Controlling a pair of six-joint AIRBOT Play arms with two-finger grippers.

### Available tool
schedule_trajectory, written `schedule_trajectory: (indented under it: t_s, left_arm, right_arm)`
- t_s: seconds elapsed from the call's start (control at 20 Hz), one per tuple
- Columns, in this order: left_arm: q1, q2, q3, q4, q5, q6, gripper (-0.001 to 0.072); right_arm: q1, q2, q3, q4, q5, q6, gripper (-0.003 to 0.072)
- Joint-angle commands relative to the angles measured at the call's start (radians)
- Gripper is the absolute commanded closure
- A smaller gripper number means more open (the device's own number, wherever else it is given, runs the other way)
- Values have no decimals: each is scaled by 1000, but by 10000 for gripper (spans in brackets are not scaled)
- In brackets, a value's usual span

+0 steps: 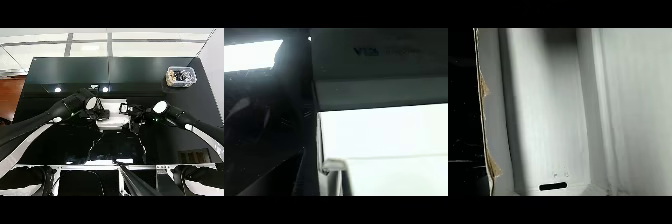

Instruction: Fold the box and place the chain.

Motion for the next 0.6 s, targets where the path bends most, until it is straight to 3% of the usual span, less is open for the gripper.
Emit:
schedule_trajectory:
  t_s: [0.0, 0.4, 0.5, 0.55]
  left_arm:
    - [-4, -1, 3, 19, -19, -35, 438]
    - [-23, -35, 4, -15, -15, -36, 441]
    - [-28, -35, 4, -16, -15, -24, 666]
    - [-28, -36, 4, -26, -16, -23, 684]
  right_arm:
    - [0, 0, 0, 0, 0, 0, 350]
    - [0, 0, 0, 0, 0, 0, 350]
    - [0, 0, 0, 0, 0, 0, 350]
    - [0, 0, 0, 0, 0, 0, 350]
